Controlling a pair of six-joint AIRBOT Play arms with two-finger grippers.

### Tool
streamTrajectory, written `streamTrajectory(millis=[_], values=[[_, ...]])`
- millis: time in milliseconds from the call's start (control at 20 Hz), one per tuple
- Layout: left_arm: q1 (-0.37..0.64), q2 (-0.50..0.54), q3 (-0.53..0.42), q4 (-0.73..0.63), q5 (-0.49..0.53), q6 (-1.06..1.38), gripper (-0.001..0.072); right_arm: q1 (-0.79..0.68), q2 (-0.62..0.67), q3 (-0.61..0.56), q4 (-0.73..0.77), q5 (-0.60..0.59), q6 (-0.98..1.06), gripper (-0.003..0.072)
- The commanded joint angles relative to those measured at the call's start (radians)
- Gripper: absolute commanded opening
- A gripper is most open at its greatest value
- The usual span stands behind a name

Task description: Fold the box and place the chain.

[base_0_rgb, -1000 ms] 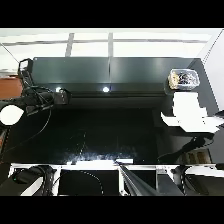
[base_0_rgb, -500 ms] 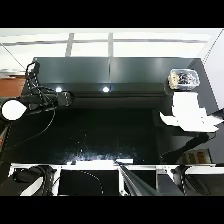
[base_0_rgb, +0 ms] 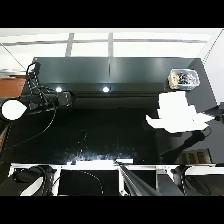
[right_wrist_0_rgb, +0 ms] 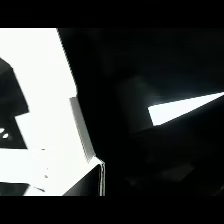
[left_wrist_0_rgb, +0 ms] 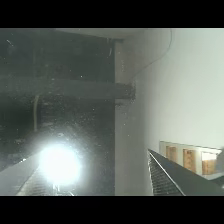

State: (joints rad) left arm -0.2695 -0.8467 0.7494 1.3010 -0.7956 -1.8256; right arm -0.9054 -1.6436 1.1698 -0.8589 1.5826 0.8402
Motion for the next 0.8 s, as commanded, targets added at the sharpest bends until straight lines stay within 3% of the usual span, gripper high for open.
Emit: streamTrajectory(millis=[0,200,300,350,450,600,750], values=[[0.0,0.0,0.001,-0.002,0.001,0.002,0.0701,0.112,0.058,-0.075,0.101,0.023,-0.004,0.0039],[-0.017,-0.036,0.0,-0.006,-0.001,0.0,0.0701,0.306,0.22,-0.249,0.35,-0.11,-0.004,0.0039],[-0.062,-0.079,0.0,-0.016,0.001,0.0,0.0701,0.428,0.311,-0.335,0.407,-0.203,-0.006,0.0039],[-0.091,-0.107,0.0,-0.043,0.001,0.017,0.0695,0.491,0.357,-0.372,0.414,-0.249,0.005,0.0039],[-0.156,-0.164,0.0,-0.063,0.011,0.05,0.061,0.626,0.459,-0.439,0.39,-0.335,0.088,0.0039],[-0.18,-0.234,0.0,-0.095,0.028,0.069,0.0644,0.792,0.614,-0.513,0.329,-0.492,0.11,0.0039],[-0.13,-0.277,0.0,-0.327,0.008,0.271,0.0655,0.922,0.743,-0.584,0.261,-0.644,0.108,0.0039]])
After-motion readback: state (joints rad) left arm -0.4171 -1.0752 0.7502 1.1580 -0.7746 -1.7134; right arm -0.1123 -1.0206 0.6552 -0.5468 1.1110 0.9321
